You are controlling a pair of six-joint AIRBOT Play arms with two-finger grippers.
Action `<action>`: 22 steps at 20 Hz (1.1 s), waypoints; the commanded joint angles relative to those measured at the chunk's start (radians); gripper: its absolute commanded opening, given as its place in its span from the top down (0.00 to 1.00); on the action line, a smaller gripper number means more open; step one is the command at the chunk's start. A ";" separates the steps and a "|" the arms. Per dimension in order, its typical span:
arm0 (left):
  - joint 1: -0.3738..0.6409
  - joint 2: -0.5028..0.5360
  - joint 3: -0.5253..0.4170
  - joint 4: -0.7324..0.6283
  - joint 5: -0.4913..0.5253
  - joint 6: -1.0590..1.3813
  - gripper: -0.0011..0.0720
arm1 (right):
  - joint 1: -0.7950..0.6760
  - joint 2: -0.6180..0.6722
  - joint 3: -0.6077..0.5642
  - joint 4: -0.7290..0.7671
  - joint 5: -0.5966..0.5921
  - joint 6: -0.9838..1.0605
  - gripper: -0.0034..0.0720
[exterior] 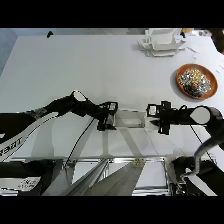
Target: Fold the box and place the chain.
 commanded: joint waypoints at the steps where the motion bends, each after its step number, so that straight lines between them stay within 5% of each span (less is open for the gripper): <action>1: 0.001 0.001 0.000 0.000 0.001 0.000 0.87 | 0.000 0.067 0.001 0.146 0.043 0.054 0.93; 4: 0.001 0.001 0.000 0.000 0.001 0.000 0.87 | 0.000 0.051 0.000 0.317 -0.013 0.046 0.93; 11: 0.001 0.001 0.000 0.000 0.001 0.000 0.87 | 0.000 -0.161 0.000 0.525 -0.394 0.119 0.93; 15: 0.001 0.001 0.000 0.000 0.002 0.000 0.87 | 0.000 -0.248 0.000 0.515 -0.367 0.133 0.93; 22: 0.001 0.001 0.000 0.000 0.001 0.000 0.87 | 0.000 -0.214 0.005 0.499 -0.338 0.228 0.93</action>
